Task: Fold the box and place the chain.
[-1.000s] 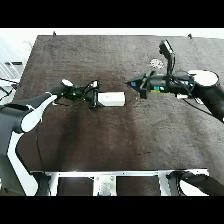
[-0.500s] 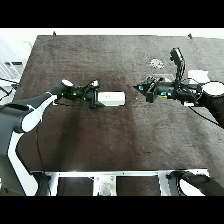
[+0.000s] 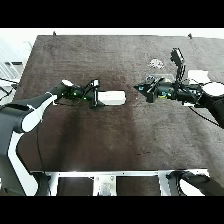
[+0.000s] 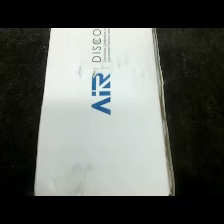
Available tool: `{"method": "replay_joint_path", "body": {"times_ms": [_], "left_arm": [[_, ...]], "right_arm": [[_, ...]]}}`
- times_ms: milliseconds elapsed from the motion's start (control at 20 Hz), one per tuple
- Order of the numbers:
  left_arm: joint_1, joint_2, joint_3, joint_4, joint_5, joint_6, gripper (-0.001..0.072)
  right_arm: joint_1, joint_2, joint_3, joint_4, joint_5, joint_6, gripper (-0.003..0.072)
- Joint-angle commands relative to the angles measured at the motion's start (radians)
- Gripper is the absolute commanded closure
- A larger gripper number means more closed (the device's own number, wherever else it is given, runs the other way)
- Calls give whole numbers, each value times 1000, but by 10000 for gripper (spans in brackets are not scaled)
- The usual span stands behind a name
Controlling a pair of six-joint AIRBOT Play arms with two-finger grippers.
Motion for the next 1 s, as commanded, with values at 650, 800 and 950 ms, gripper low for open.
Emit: {"method": "replay_joint_path", "body": {"times_ms": [650, 800, 950], "left_arm": [[476, 349, -2, 10, 395, -576, 692], [603, 346, -13, 10, 514, -682, 692], [664, 304, -14, 39, 538, -698, 691]], "right_arm": [[-1, 0, 0, 0, -2, 0, 670], [-1, 0, 0, 0, -2, 0, 670], [-1, 0, 0, 1, -13, 0, 670]]}}
